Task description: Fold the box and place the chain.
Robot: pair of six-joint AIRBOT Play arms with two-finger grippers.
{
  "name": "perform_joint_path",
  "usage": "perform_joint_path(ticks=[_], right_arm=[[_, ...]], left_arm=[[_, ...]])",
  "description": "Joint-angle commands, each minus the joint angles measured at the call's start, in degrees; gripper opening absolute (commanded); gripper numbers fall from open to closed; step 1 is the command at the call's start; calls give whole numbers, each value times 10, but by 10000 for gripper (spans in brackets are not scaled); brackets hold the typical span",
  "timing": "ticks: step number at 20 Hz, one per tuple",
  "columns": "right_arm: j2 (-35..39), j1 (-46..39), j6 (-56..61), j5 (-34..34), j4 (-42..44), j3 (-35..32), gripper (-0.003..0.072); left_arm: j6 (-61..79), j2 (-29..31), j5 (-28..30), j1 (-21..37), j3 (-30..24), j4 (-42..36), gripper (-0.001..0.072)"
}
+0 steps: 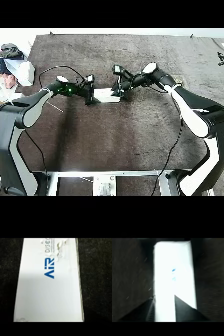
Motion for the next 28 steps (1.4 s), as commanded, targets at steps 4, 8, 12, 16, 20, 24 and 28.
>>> perform_joint_path(ticks=[4,8,12,16,20,24,28], right_arm=[[-21,-19,9,20,50,0,-11],[-56,-19,35,41,20,-1,-11],[-57,-25,35,51,16,-1,-11],[-7,-36,31,67,103,-1,-12],[97,-40,59,76,140,-3,-13],[261,-52,92,-29,160,-127,-14],[492,-55,112,-341,187,-397,-13]], left_arm=[[1,0,1,0,0,0,352],[1,0,1,0,0,0,352],[1,0,1,0,0,0,352],[1,0,1,0,0,0,352],[1,0,1,0,0,0,353],[1,0,1,0,0,0,352],[1,0,1,0,0,0,352]])
